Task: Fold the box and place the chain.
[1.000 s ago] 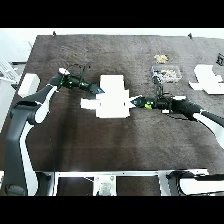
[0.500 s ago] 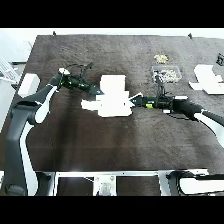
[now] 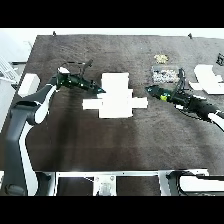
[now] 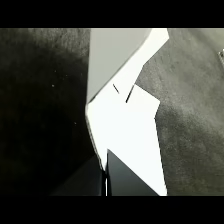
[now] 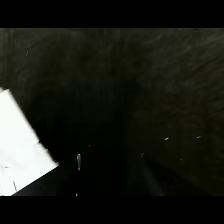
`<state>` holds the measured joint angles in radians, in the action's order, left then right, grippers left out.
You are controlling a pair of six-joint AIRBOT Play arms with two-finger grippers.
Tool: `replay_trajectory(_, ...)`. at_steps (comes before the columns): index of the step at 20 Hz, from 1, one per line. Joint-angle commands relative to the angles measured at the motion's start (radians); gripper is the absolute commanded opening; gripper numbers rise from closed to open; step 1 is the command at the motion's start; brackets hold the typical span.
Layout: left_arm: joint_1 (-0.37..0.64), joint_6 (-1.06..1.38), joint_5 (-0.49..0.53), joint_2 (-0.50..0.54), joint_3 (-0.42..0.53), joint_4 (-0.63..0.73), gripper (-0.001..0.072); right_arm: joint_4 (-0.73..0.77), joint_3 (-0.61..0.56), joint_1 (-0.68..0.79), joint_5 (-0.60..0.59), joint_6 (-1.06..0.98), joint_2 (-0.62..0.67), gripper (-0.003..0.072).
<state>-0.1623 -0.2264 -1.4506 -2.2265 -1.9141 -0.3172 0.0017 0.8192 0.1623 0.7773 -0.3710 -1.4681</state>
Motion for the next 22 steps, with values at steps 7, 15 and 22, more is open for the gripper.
replay_trajectory(7, 0.000, 0.306, 0.013, 0.040, 0.030, -0.064, 0.0015, 0.025, 0.000, 0.031, 0.003, 0.017, 0.004, 0.0469)
replay_trajectory(15, 0.000, 0.597, 0.236, 0.173, 0.307, 0.030, 0.0015, 0.024, 0.000, 0.031, -0.004, 0.018, 0.003, 0.0458)
replay_trajectory(22, 0.000, 0.707, 0.290, 0.174, 0.385, 0.044, 0.0016, 0.024, 0.000, 0.030, -0.003, 0.040, 0.003, 0.0459)
